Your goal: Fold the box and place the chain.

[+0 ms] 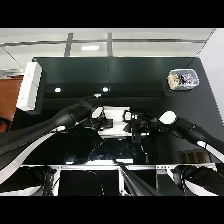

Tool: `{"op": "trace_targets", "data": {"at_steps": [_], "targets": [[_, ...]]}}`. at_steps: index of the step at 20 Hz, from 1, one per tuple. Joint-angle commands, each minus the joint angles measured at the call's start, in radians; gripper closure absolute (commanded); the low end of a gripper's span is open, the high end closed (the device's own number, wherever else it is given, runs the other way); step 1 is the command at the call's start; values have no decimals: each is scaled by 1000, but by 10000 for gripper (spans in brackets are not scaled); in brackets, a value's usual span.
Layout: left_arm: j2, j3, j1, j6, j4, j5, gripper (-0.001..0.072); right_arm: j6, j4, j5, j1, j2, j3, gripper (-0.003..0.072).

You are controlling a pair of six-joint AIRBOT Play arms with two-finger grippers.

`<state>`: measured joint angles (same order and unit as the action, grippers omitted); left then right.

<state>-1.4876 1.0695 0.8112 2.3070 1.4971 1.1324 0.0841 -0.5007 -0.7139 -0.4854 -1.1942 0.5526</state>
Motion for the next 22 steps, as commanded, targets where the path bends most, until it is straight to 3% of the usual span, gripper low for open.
{"op": "trace_targets", "data": {"at_steps": [1,5,9,14,18,20,22], "targets": [[0,0,-1,1,1,2,682,-118,-8,-24,6,13,1,670],[0,0,-1,1,1,2,682,-522,-161,-108,135,144,21,670],[0,0,-1,1,1,2,682,-860,-347,-331,475,294,62,670],[0,0,-1,1,1,2,682,-1154,-324,-307,882,279,-30,670],[0,0,-1,1,1,2,682,-1126,-197,-434,874,137,-98,670],[0,0,-1,1,1,2,682,-1100,-161,-481,792,52,-105,669],[0,0,-1,1,1,2,682,-1101,-94,-448,680,-11,-105,670]]}}
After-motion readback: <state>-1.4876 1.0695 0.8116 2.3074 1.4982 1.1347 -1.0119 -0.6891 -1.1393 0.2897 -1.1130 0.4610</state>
